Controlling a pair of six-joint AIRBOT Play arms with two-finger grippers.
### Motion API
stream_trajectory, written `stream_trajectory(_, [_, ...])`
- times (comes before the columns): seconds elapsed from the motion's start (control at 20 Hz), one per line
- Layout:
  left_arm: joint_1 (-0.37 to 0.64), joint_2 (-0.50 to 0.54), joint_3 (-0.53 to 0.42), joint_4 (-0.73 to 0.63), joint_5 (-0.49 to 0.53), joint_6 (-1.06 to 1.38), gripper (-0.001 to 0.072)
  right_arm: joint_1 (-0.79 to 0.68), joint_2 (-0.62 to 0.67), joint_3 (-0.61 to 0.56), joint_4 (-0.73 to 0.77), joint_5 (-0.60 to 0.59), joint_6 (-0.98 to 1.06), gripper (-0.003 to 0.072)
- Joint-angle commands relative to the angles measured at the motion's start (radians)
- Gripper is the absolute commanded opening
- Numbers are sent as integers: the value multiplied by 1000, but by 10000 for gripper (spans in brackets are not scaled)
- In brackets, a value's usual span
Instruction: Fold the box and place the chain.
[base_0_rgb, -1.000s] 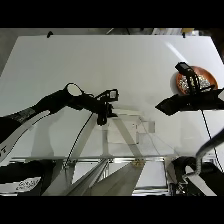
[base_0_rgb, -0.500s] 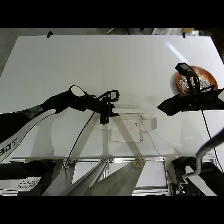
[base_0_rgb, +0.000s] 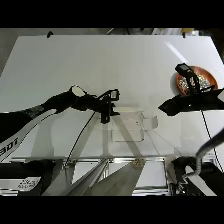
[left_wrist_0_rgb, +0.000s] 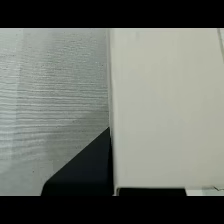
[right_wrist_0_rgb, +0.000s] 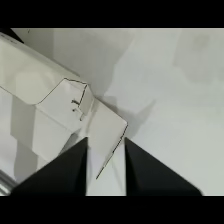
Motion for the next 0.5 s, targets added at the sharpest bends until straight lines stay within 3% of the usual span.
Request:
stream_trajectory(0.0, [-1, -1, -1, 3, 1, -2, 13, 1, 1, 1, 4, 62, -61, 124])
stream_trajectory(0.05, [-1, -1, -1, 3, 1, -2, 13, 1, 2, 1, 7, 113, -84, 11])
stream_trajectory(0.2, [-1, -1, -1, 3, 1, -3, 13, 1, 48, 0, 50, 204, -149, 13])
stream_trajectory(0.45, [-1, -1, -1, 3, 1, -3, 13, 3, 209, -145, 196, 161, -409, 13])
